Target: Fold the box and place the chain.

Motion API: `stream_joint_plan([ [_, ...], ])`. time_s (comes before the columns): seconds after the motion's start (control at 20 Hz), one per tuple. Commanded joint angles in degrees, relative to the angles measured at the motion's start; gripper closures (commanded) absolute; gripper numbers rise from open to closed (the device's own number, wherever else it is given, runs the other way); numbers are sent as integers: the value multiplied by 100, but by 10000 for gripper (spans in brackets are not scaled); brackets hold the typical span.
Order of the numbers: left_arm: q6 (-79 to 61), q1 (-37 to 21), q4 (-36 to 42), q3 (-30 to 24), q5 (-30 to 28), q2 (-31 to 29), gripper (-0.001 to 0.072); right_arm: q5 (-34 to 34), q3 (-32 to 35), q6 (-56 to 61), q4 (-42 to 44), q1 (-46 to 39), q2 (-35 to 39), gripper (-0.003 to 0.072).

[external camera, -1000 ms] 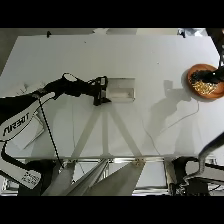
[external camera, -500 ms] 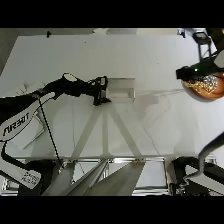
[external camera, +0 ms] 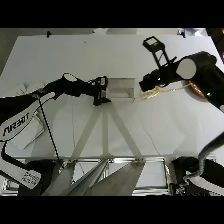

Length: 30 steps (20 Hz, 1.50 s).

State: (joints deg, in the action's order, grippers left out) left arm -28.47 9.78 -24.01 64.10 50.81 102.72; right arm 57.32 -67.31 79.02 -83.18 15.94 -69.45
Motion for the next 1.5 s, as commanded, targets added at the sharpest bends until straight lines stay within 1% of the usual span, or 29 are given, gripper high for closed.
stream_joint_plan([
  [0.0, -2, -4, 0, -2, 0, -4, 385, -697, -2, -2, 289, 579, -24, 674],
  [0.15, -2, -4, 0, -2, 0, -4, 385, -1001, -2, -4, 411, 734, -271, 674],
  [0.6, -2, -4, -2, -2, -2, -4, 385, -992, -2, 4, 354, 737, -1860, 673],
  [0.65, -2, -4, 0, -2, 0, -4, 385, -944, -2, 24, 354, 737, -1917, 669],
  [0.7, -2, -4, 0, -2, 0, -4, 385, -896, -2, 20, 352, 737, -1921, 618],
  [0.75, -2, -4, -2, -2, -2, -4, 385, -835, -2, 7, 339, 737, -1869, 506],
  [0.8, -2, -4, -2, -2, 0, -4, 385, -785, -2, -26, 323, 737, -1781, 461],
  [0.95, -2, -4, 0, -2, 0, -4, 385, -509, -2, -365, 59, 737, -1241, 460],
  [1.15, -2, -4, -2, -2, 0, -4, 385, -116, -2, -695, -1001, 581, -295, 435],
  [1.25, 0, -4, -2, -2, -2, -4, 385, 81, -2, -708, -1320, 146, 28, 430],
  [1.35, 0, -4, -2, -2, 0, -4, 385, 313, -2, -704, -1300, -501, 175, 422],
  [1.4, -2, -4, 0, -2, 0, -4, 385, 428, -2, -671, -1298, -852, 184, 389],
  [1.45, -2, -4, 0, -2, -2, -4, 385, 498, 0, -575, -1300, -1261, 173, 385],
])
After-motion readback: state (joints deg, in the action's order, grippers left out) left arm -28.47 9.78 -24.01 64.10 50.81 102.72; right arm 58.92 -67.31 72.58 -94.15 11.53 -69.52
